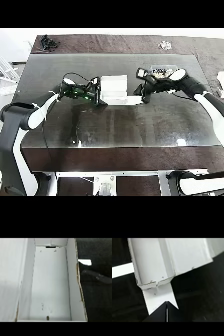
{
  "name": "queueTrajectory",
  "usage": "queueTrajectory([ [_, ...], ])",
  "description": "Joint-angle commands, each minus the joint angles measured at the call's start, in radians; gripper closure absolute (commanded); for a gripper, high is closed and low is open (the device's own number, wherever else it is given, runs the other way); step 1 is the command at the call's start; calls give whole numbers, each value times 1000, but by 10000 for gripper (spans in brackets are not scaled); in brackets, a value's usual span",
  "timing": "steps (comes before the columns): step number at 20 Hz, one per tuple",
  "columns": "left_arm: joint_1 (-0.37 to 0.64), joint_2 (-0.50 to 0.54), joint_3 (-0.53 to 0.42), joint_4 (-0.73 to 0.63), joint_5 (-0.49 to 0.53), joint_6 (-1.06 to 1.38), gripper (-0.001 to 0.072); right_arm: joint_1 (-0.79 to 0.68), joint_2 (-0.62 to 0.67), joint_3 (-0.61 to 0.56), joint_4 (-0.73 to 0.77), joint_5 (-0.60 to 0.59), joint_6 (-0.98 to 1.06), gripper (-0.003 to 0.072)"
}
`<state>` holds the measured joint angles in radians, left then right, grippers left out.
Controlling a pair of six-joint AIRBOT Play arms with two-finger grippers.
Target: Fold the box and place the chain.
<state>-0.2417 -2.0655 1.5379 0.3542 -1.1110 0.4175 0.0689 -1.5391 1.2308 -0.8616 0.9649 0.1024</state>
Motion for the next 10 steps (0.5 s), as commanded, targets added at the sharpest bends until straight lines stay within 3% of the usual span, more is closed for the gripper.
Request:
queueTrajectory([
  [1,1,0,0,1,1,2,357,-73,74,1,-20,21,356,675],
  [6,1,1,0,1,1,2,357,-243,67,-26,-22,50,653,675],
  [10,1,1,0,1,0,2,357,-285,-10,-26,-19,55,762,675],
])
